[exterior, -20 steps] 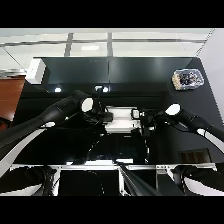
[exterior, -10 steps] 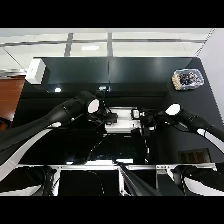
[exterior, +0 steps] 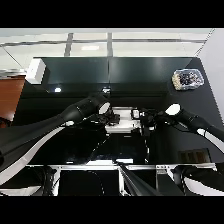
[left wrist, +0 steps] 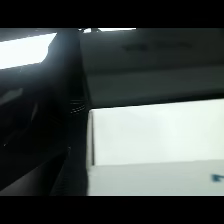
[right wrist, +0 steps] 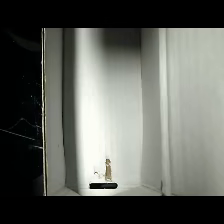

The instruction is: Fold the box and place the chain.

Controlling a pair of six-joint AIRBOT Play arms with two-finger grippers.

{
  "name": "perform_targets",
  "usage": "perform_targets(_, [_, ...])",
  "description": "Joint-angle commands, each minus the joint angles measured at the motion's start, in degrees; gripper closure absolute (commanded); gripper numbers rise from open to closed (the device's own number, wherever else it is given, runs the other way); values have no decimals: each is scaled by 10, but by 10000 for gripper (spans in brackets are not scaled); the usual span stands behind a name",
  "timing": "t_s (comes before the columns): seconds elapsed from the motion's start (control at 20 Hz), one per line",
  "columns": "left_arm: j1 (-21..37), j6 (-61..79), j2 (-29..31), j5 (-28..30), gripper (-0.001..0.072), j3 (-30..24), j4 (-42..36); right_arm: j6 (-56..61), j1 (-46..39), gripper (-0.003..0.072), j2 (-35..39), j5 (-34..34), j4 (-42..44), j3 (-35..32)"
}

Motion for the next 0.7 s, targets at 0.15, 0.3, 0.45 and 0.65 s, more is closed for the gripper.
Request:
perform_targets(0.15, [-2, -26, -3, 4, 554, 3, -12, 0, 0, 561, 0, 0, 0, 0])
perform_targets(0.3, [-2, -25, -3, 2, 685, 3, -21, 0, 0, 560, 0, 0, 0, 0])
perform_targets(0.45, [-2, -25, -3, 2, 404, 3, -35, 0, 0, 560, 0, 0, 0, 0])
perform_targets(0.65, [-2, -50, -3, -10, 139, 3, -3, 0, 0, 560, 0, 0, 0, 0])
